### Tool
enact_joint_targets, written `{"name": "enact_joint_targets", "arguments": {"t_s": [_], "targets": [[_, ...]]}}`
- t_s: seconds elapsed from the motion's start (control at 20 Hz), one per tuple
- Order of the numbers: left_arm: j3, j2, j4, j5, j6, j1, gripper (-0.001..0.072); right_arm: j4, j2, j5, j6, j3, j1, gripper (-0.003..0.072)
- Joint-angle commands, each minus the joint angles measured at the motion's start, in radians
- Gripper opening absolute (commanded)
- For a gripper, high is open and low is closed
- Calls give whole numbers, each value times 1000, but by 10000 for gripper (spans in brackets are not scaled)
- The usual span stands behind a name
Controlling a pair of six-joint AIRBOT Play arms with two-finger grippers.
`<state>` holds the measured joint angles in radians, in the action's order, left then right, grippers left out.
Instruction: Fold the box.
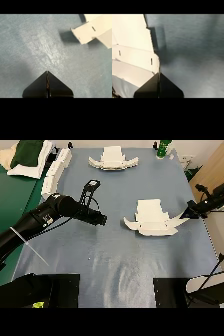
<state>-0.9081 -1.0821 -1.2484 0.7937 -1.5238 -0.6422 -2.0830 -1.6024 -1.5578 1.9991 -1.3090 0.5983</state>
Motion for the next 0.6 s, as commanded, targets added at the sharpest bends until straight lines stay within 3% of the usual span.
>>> {"name": "enact_joint_targets", "arguments": {"t_s": [0.0, 0.4, 0.55], "targets": [[0, -1, 0, 5, 0, 0, 16, 21, 164, 135, -140, 126, -169, 2], [-1, -1, -4, 85, 0, 2, 17, 198, 583, 421, -570, 489, -560, 2], [-8, -1, -4, 94, -13, 2, 32, 239, 646, 429, -642, 563, -634, 2]]}}
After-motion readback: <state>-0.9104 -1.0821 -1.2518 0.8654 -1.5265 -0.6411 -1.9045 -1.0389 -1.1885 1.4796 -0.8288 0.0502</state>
